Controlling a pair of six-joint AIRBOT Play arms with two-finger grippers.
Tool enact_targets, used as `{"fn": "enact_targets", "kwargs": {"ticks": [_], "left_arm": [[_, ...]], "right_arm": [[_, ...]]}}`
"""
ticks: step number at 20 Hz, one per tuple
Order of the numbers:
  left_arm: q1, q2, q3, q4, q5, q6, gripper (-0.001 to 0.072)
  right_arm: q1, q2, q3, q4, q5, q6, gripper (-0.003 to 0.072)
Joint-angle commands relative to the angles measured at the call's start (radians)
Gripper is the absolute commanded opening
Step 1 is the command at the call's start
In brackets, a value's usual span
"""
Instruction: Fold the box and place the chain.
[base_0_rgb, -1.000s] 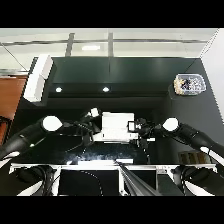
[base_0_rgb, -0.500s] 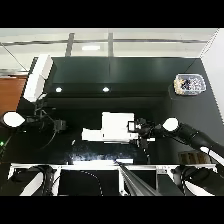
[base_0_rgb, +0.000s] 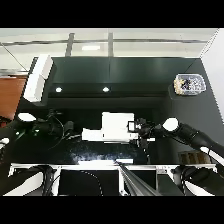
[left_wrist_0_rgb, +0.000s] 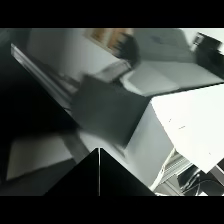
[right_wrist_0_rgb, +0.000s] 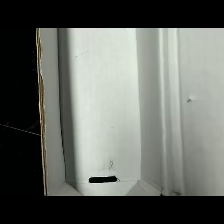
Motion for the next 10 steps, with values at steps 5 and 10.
{"fn": "enact_targets", "kwargs": {"ticks": [5,10], "left_arm": [[-0.192,-0.073,-0.001,-0.106,0.085,0.059,0.0026],[-0.208,-0.072,0.006,-0.253,0.038,0.325,0.004]], "right_arm": [[0.001,0.0,0.0,0.0,-0.015,0.0,0.0137],[0.001,0.0,0.0,0.0,-0.018,0.0,0.0136]]}}
